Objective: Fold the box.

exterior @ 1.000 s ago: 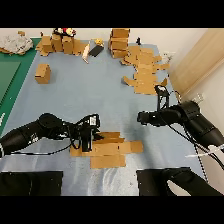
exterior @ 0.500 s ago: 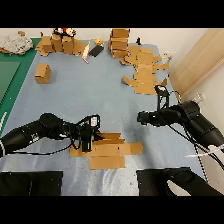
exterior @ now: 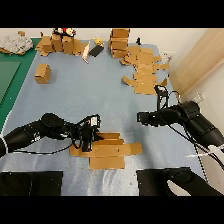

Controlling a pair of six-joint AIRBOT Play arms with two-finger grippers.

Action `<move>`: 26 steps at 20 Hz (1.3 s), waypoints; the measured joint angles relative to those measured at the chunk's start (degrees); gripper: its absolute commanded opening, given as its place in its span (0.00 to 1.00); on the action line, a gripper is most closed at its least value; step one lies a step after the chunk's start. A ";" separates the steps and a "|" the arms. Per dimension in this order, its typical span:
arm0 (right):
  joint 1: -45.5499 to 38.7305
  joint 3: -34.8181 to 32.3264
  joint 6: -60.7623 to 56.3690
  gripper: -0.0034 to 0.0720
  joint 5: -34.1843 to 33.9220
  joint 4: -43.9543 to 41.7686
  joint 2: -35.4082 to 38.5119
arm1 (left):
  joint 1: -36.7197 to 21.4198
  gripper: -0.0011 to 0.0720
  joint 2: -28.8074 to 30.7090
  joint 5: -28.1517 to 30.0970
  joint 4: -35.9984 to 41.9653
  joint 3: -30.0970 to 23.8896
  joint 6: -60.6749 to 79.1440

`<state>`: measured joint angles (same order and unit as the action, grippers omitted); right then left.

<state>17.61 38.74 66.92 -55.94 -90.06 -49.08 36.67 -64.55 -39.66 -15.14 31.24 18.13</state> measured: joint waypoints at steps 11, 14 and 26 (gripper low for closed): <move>0.00 0.00 1.84 0.04 -0.74 -1.29 0.00 | 0.02 0.03 -0.09 -3.58 -0.42 0.00 -1.64; 1.11 0.00 3.26 0.04 -3.98 -2.32 0.76 | 0.02 0.03 -0.09 -3.74 -0.37 0.00 -1.64; 29.75 -6.67 -6.88 0.04 -17.11 -2.62 16.79 | 0.07 0.03 -0.09 -3.89 -0.28 0.00 -1.66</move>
<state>47.35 32.08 60.03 -73.06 -92.68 -32.29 36.73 -64.64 -43.55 -15.42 31.24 16.47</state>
